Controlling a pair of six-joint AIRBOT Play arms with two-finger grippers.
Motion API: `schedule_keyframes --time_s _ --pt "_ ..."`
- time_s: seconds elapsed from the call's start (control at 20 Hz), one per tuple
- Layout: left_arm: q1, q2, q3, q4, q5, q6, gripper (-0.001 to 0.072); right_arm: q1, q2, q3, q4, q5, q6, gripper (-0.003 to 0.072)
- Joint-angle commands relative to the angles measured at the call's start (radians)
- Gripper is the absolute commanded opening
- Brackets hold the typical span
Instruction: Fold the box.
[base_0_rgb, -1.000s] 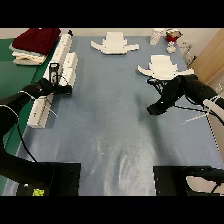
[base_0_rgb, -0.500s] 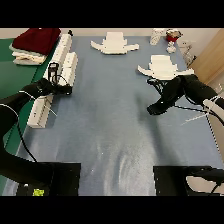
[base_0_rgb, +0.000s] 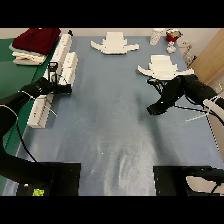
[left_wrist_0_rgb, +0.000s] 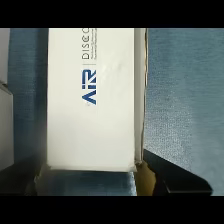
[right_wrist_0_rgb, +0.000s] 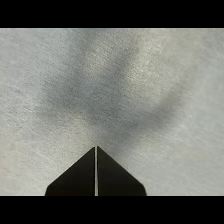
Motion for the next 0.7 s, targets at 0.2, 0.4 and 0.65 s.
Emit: schedule_keyframes --time_s 0.2,0.4,0.65 --pt "0.022 0.152 0.003 0.009 -0.126 0.001 0.0701 0.0 0.0 0.001 0.0 0.0 0.0 0.0016" --pt "0.021 0.305 0.005 0.009 -0.215 0.004 0.0701 0.0 0.0 0.001 0.0 0.0 0.0 0.0017" --pt "0.016 0.472 0.005 -0.057 -0.449 -0.02 0.0015 0.0 0.0 0.001 0.0 0.0 0.0 0.0017"
